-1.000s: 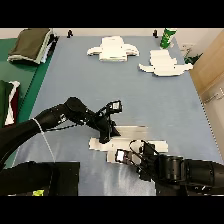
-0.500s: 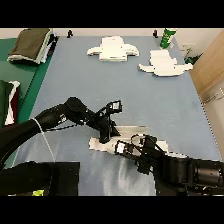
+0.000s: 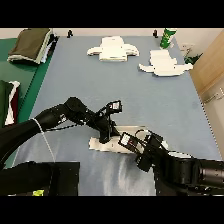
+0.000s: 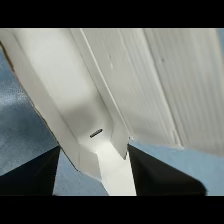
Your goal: Fold the box.
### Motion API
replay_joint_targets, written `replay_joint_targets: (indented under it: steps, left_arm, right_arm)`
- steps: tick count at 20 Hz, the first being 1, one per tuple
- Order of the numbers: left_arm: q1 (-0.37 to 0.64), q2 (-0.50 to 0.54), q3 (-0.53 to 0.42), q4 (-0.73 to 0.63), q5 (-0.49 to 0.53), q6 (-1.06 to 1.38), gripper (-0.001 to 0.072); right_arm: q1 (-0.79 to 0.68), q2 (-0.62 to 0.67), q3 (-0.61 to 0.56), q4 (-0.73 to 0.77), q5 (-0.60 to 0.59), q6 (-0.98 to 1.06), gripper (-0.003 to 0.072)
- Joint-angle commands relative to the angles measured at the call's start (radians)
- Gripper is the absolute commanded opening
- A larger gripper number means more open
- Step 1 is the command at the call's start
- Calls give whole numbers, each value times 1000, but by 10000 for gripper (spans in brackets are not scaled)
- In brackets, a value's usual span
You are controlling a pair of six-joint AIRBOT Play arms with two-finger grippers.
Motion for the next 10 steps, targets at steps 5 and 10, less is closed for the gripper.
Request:
replay_joint_targets:
  steps: [5, 10]
  left_arm:
    - [0, 0, -1, 0, 0, 0, 15]
    - [0, 0, -1, 0, 0, 0, 15]
  right_arm:
    - [-9, -2, -6, -7, -52, 42, 720]
    - [-173, 56, -61, 77, 69, -127, 720]
